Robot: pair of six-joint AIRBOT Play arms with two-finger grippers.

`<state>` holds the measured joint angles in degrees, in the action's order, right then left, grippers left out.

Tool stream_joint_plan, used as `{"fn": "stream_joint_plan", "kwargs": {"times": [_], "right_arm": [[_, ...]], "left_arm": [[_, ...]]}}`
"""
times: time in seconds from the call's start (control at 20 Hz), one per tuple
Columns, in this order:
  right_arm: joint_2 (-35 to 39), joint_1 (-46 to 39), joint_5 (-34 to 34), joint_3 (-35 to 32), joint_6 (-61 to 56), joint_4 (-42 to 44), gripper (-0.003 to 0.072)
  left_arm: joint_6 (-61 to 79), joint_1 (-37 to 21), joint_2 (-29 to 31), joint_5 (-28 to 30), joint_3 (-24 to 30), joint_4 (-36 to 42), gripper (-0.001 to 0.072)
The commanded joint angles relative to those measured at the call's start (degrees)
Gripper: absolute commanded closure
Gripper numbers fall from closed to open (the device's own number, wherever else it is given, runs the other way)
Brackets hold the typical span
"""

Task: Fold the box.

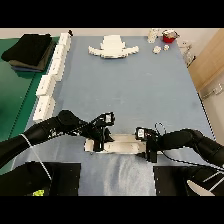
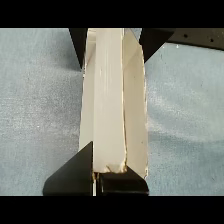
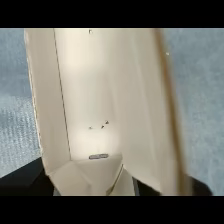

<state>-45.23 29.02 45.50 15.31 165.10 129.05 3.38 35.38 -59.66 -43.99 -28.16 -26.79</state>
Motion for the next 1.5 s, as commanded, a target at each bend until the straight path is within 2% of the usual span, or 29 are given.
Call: {"fn": "stream_joint_plan", "kwargs": {"times": [0.0,0.2,0.45,0.9,0.95,1.0,1.15,1.25,1.45], "right_arm": [[0.0,0.0,-0.2,-0.3,0.9,0.0,-0.0034],[0.0,0.1,-0.2,-0.3,2.0,0.1,-0.0034],[5.0,0.0,0.9,-0.4,1.9,-0.1,-0.0034],[0.1,3.3,-4.2,-1.5,3.0,0.2,-0.0026],[0.1,3.3,-4.6,-1.5,3.0,0.2,-0.0017],[0.0,3.3,-4.5,-1.5,3.0,0.2,0.0024],[-0.1,3.2,-4.5,-1.6,3.0,-0.1,0.0026],[-0.1,3.2,-4.5,-1.7,3.0,-0.2,0.0122],[-0.1,3.2,-4.3,-1.7,2.9,-0.2,0.0124]], "left_arm": [[0.0,0.0,0.0,0.0,0.0,0.0,0.0696],[0.0,0.0,0.0,0.0,0.0,0.0,0.0696],[0.0,0.0,0.0,0.0,0.0,0.0,0.0696],[0.0,0.0,0.0,0.0,0.0,0.0,0.0696],[0.0,0.0,0.0,0.0,0.0,0.0,0.0696],[0.0,0.0,0.0,0.0,0.0,0.0,0.0696],[0.0,0.0,0.0,0.0,0.0,0.0,0.0696],[0.0,0.0,0.0,0.0,0.0,0.0,0.0696],[0.0,0.0,0.0,0.0,0.0,0.0,0.0696]]}}
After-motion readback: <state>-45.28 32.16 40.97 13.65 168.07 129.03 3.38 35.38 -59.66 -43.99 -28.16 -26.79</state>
